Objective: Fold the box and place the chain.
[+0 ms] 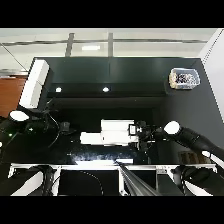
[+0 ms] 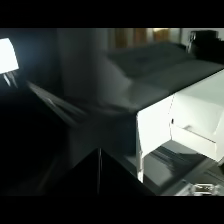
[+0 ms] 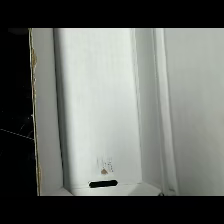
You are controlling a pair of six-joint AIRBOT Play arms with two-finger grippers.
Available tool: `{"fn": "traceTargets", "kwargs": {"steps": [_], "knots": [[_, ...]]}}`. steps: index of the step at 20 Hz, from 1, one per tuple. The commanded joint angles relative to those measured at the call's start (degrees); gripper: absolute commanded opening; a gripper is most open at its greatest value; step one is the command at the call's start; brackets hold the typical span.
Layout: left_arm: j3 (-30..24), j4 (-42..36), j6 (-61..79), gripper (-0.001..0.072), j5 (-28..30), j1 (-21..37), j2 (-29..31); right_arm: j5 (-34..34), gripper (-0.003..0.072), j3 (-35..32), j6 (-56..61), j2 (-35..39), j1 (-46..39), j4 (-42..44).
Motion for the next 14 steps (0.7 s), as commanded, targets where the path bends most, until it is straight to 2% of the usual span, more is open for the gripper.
{"fn": "traceTargets", "kwargs": {"steps": [1,4,7,9,11,12,14], "knots": [[-4.02,-0.92,-5.18,0.0032,0.26,-0.52,-2.82,0.02,0.0526,-0.04,0.00,-0.02,0.02,0.00],[-6.12,-6.12,-3.89,0.0030,3.72,-3.93,-3.76,0.02,0.0526,-0.04,0.00,-0.02,0.02,0.00],[-6.25,-11.10,-3.72,0.0030,8.22,-11.34,-3.76,0.02,0.0525,-0.04,0.00,-0.02,0.02,0.00],[-6.23,-12.07,-3.74,0.0032,11.47,-17.16,-3.76,0.02,0.0526,-0.04,0.00,-0.02,0.02,0.00],[-6.05,-12.57,-3.69,0.0040,13.81,-19.80,-3.69,0.02,0.0525,-0.04,0.00,-0.02,0.02,0.00],[-5.66,-12.59,-3.67,0.0108,13.88,-19.74,-3.65,0.02,0.0526,-0.04,0.00,-0.02,0.02,0.00],[-4.46,-12.46,-2.91,0.0173,12.85,-18.71,-3.34,0.02,0.0526,-0.04,0.00,-0.02,0.02,0.00]]}}
